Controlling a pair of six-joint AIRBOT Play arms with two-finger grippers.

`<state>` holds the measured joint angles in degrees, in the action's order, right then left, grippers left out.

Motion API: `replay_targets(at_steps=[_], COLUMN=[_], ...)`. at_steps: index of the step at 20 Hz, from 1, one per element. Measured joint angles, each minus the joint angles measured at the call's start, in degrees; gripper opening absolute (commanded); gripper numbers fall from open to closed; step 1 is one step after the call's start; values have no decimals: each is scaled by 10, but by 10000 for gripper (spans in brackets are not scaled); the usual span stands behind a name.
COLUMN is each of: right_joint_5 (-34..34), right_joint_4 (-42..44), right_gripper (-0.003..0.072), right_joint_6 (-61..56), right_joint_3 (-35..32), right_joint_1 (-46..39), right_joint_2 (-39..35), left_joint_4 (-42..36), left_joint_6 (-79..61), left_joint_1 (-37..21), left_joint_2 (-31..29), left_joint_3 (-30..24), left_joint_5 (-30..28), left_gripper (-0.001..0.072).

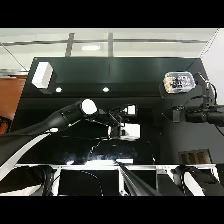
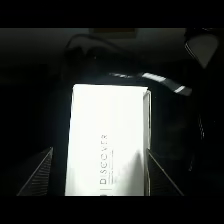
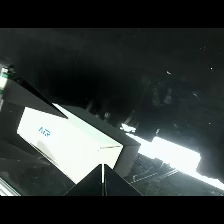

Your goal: Fold the box and place the chain.

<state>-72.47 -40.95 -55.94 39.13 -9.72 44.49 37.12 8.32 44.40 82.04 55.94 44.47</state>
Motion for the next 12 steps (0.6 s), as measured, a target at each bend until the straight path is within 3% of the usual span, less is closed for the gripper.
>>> replay_targets(at_steps=[8, 12], right_joint_5=[1, 1], right_joint_4=[-1, -1], right_gripper=[13, 13], right_joint_6=[0, 0], right_joint_3=[0, 0], right_joint_1=[0, 0], right_joint_2=[0, 0], left_joint_4=[23, 29], left_joint_6=[37, 49], left_joint_1=[5, 5], left_joint_2=[15, 23], left_joint_3=[7, 7], left_joint_5=[0, 26], left_gripper=[708, 708])
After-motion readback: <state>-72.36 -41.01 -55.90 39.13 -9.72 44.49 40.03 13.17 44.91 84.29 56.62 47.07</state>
